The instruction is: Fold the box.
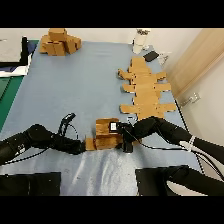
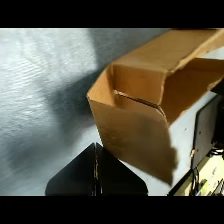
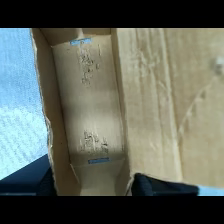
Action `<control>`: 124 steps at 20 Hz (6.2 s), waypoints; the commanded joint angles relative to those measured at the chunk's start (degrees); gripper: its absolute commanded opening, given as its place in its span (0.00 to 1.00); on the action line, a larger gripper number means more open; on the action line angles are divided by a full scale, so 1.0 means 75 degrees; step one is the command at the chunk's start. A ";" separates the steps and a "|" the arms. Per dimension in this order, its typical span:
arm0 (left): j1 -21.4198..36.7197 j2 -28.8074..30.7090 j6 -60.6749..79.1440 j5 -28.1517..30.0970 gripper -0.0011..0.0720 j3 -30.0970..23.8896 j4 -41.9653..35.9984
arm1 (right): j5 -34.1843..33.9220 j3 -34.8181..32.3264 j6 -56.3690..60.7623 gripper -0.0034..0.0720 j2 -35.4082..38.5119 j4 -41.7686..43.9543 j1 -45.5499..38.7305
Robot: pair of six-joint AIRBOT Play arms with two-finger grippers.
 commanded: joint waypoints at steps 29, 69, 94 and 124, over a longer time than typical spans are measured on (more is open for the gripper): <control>-0.0332 -0.0367 0.0356 0.0347 0.52 0.0947 -0.0443 | 0.0003 0.0003 0.0003 0.71 0.0000 0.0003 0.0003; -0.4141 -0.3136 -0.9818 -0.1836 0.32 0.4797 0.7670 | 0.0003 0.0003 0.0003 0.71 0.0000 0.0003 0.0003; -0.4062 -0.3133 -0.9439 -0.2148 0.70 0.5266 0.6749 | 0.0003 0.0003 0.0003 0.71 0.0000 0.0003 0.0003; -0.3762 -0.3841 -0.9419 -0.2261 0.22 0.5464 0.6283 | 0.0003 0.0003 0.0003 0.71 0.0000 0.0003 0.0003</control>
